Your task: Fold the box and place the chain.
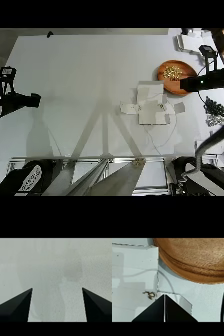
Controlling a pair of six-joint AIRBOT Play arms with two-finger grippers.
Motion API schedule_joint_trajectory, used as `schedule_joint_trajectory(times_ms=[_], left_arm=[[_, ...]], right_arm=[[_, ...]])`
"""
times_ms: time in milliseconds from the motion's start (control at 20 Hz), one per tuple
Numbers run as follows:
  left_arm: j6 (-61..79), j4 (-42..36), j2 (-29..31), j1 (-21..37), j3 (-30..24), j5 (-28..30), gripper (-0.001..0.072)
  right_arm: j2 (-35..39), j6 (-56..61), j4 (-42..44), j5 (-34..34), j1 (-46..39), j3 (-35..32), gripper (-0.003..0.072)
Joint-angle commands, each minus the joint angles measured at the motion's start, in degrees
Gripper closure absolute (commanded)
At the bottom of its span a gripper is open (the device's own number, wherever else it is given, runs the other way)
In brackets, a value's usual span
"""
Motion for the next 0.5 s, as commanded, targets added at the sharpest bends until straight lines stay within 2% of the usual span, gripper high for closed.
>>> schedule_joint_trajectory(times_ms=[0,50,100,150,200,300,450], left_arm=[[0.02,0.02,0.04,0.02,0.04,0.00,0.0008],[0.02,0.02,0.04,0.02,0.04,0.00,0.0008],[0.02,0.02,0.04,0.02,0.04,0.00,0.0008],[0.02,0.02,0.04,0.02,0.04,0.00,0.0008],[0.02,0.02,0.04,0.02,0.04,0.00,0.0008],[0.02,0.02,0.04,0.02,0.04,0.00,0.0008],[0.02,0.02,0.04,0.02,0.04,0.00,0.0008]], right_arm=[[0.04,0.00,-0.28,0.04,-0.02,0.02,0.0668],[0.04,0.00,-1.03,0.39,-0.04,0.02,0.0665],[0.04,0.07,-2.82,0.83,-0.04,0.02,0.0606],[0.04,1.14,-4.96,1.07,-0.04,0.02,0.0448],[0.02,3.48,-7.96,1.09,-0.04,0.02,0.0354],[-0.07,4.48,-12.04,2.01,-0.59,0.02,0.0349],[-1.75,3.96,-12.00,3.87,-3.87,0.02,0.0339]])
